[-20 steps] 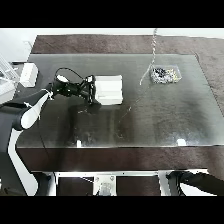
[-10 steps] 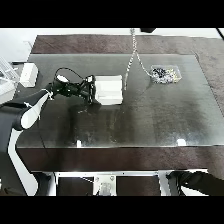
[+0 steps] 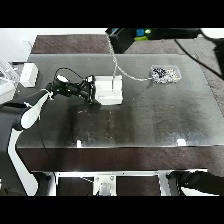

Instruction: Fold the box and place the chain.

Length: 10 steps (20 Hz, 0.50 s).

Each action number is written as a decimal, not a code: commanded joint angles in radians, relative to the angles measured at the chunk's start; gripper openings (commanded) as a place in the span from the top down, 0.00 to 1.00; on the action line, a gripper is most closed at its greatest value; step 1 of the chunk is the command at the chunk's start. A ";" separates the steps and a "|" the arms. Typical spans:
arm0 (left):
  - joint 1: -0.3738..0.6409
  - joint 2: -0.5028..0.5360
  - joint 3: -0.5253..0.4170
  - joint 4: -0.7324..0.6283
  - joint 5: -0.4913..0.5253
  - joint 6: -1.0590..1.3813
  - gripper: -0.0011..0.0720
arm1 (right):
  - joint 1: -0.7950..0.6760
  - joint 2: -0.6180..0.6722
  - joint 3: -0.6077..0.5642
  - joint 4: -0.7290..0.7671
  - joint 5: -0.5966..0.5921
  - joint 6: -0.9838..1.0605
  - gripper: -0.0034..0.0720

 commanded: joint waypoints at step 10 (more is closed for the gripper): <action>0.000 0.000 0.000 0.000 0.000 0.000 0.26 | -0.008 -0.167 -0.276 0.031 -0.121 0.016 0.95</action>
